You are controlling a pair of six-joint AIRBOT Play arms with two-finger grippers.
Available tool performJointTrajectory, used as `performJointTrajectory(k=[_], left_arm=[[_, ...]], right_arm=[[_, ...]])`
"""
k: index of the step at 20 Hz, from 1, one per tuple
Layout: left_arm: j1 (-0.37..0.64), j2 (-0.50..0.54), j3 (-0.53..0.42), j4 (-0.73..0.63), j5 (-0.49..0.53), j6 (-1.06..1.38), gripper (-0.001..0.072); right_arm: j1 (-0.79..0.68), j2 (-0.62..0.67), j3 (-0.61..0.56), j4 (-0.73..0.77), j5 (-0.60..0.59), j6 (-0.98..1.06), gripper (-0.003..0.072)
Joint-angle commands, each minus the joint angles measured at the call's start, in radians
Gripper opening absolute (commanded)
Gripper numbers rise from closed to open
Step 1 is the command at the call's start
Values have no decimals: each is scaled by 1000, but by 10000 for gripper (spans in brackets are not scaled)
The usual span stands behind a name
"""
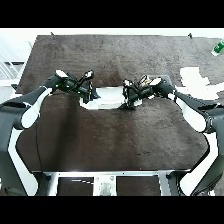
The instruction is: Fold the box and place the chain.
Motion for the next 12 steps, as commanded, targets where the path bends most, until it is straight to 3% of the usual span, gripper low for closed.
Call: performJointTrajectory(k=[1,12], left_arm=[[1,0,1,0,-1,0,20],[1,0,1,0,-1,0,20]], right_arm=[[-2,0,1,0,-2,0,668],[-6,0,1,-8,-2,3,647]])
